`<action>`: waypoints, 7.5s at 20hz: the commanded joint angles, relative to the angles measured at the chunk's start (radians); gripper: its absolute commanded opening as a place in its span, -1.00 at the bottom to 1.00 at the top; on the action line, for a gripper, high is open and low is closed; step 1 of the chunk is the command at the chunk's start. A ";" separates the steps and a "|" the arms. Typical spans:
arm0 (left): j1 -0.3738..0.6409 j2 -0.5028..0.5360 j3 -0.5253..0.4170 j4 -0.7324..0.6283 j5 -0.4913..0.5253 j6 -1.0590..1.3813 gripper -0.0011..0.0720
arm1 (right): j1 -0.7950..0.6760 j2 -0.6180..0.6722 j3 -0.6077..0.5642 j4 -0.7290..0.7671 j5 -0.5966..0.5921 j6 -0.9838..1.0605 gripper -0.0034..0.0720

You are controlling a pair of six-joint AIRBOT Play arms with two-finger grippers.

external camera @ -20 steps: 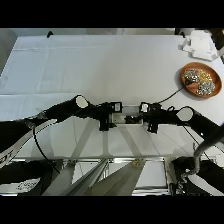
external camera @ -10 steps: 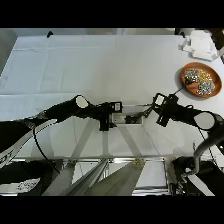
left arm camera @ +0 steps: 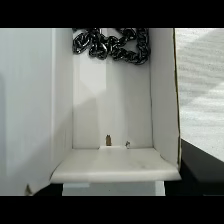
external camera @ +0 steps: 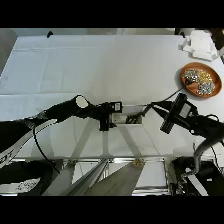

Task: Fold the box and place the chain.

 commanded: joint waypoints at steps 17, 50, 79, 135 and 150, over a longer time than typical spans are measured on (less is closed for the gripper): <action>-0.001 0.000 0.000 0.000 0.000 0.000 0.22 | -0.001 -0.537 0.000 0.243 0.072 -0.080 -0.86; -0.001 0.000 0.000 0.000 0.000 0.000 0.22 | -0.409 -0.594 0.140 -0.575 -0.404 1.189 -0.06; -0.001 0.000 0.000 0.000 0.000 0.000 0.22 | -0.411 -0.981 0.306 -0.667 -0.483 1.549 -0.38; -0.001 0.000 0.000 0.000 0.000 0.000 0.22 | -0.404 0.040 0.306 0.634 0.336 0.552 -0.86; -0.001 0.000 0.000 0.000 0.000 0.000 0.22 | -0.182 -0.156 0.347 0.762 0.074 0.426 -0.86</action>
